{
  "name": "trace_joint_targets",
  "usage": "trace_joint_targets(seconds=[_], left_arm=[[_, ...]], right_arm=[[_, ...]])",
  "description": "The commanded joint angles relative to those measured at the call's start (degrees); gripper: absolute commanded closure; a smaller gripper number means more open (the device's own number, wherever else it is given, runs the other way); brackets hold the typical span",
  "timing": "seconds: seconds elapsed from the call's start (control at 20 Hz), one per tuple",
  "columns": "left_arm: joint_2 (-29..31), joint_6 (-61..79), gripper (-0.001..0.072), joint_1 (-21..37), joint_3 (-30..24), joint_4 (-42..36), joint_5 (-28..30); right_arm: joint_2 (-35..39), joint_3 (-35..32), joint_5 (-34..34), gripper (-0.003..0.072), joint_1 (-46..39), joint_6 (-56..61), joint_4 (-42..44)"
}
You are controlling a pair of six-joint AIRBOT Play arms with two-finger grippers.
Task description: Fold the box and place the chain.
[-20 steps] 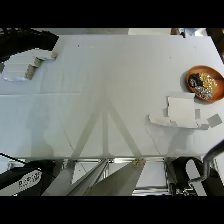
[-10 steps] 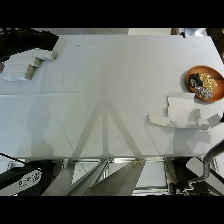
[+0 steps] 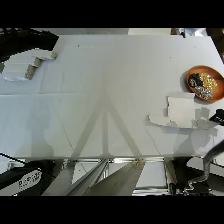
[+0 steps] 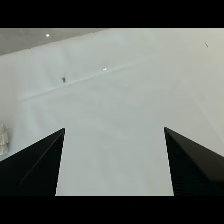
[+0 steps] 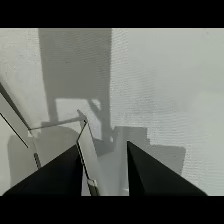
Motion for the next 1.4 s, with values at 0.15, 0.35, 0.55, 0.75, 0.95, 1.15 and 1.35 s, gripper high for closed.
trace_joint_targets(seconds=[0.15, 0.35, 0.55, 0.75, 0.95, 1.15, 1.35], left_arm=[[0.0, 0.0, 0.0011, 0.0, 0.0, 0.0, 0.0], [0.0, 0.0, 0.0011, 0.0, 0.0, 0.0, 0.0], [0.0, 0.0, 0.0011, 0.0, 0.0, 0.0, 0.0], [0.0, 0.0, 0.0011, 0.0, 0.0, 0.0, 0.0], [0.0, 0.0, 0.0011, 0.0, 0.0, 0.0, 0.0], [0.0, 0.0, 0.0011, 0.0, 0.0, 0.0, 0.0], [0.0, 0.0, 0.0011, 0.0, 0.0, 0.0, 0.0]], right_arm=[[-1.9, 0.0, 0.3, 0.0675, 0.0, -6.8, 8.3], [-0.9, 0.0, 1.8, 0.0675, 5.1, -8.2, 10.5], [-0.4, 0.0, 2.8, 0.0675, 16.4, -9.1, 16.5], [-0.4, 0.0, -7.1, 0.0675, 29.6, -10.6, 31.4], [-0.7, 0.0, -19.7, 0.0676, 40.1, -19.4, 49.6], [-2.2, 0.0, -28.9, 0.0677, 47.2, -31.8, 61.7], [-2.7, 0.0, -35.6, 0.0677, 53.2, -53.5, 78.7]])
